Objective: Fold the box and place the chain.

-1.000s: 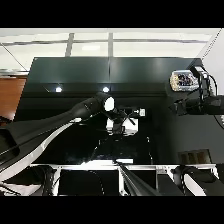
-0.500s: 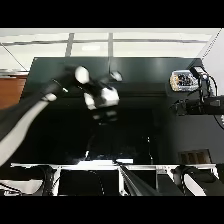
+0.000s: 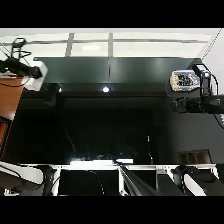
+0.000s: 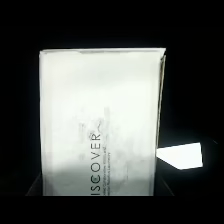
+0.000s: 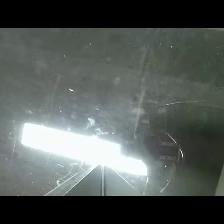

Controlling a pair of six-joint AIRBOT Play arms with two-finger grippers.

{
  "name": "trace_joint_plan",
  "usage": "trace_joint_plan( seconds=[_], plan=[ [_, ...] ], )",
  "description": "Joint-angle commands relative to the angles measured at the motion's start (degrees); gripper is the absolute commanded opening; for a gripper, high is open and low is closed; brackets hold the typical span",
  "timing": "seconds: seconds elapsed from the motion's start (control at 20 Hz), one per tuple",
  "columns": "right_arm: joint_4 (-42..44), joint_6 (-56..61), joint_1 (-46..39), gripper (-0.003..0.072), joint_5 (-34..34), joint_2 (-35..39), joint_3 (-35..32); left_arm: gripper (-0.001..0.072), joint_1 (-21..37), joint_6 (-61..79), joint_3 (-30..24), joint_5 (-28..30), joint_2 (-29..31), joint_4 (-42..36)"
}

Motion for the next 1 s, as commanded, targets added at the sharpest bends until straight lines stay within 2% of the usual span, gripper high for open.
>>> trace_joint_plan(
  seconds=[0.0, 0.1, 0.2, 0.35, 0.4, 0.45, 0.5, 0.6, 0.75, 0.8, 0.85, 0.9, 0.95],
  plan=[
    [0.6, 0.7, 0.0, 0.0026, -1.1, 0.0, 0.0, 0.0289, 5.2, -3.1, 11.8, -0.7, -9.3, -0.6],
    [0.6, 0.7, 0.0, 0.0027, -4.6, 0.0, 0.0, 0.0289, 4.3, -0.2, 21.1, -5.5, -15.8, -0.7],
    [1.0, 0.7, 0.0, 0.0026, -7.5, -0.1, 0.0, 0.0289, 3.1, 0.7, 26.6, -6.9, -20.7, -0.7],
    [1.0, 0.9, 0.0, 0.0026, -7.2, -0.3, 0.0, 0.0291, 1.9, 0.7, 24.8, -6.6, -22.5, -0.6],
    [1.0, 0.9, 0.0, 0.0026, -7.1, -0.4, 0.0, 0.0342, 1.6, 0.7, 24.6, -7.7, -22.4, -0.2],
    [1.0, 0.9, 0.0, 0.0026, -7.2, -0.5, 0.0, 0.0677, 1.4, 0.7, 25.0, -9.3, -22.0, 1.1],
    [1.0, 0.9, 0.0, 0.0026, -7.2, -0.5, 0.0, 0.0718, 1.0, -0.1, 25.6, -10.2, -21.0, 3.6],
    [1.0, 0.9, 0.0, 0.0026, -6.4, -0.5, 0.0, 0.0717, 0.7, -5.6, 26.4, -10.7, -16.3, 8.4],
    [0.7, 0.8, 0.0, 0.0026, -4.0, -0.5, 0.0, 0.0713, 0.2, -10.6, 26.4, -11.6, -6.3, 8.5],
    [-0.9, 0.8, 0.0, 0.0026, -3.1, -0.5, 0.0, 0.0685, 0.0, -12.3, 26.4, -12.9, -2.8, 8.3],
    [-3.8, 0.8, 0.0, 0.0026, -2.5, -0.5, 0.0, 0.0521, -0.4, -15.2, 26.3, -16.3, 0.5, 8.0],
    [-7.7, 0.9, 0.0, 0.0026, -1.7, -0.5, 0.0, 0.0138, -0.6, -16.7, 25.2, -21.2, 4.0, 7.7],
    [-9.8, 0.9, 0.0, 0.0026, -0.9, -0.5, 0.0, 0.0029, -0.7, -16.7, 22.2, -24.9, 7.6, 5.9]
  ],
)
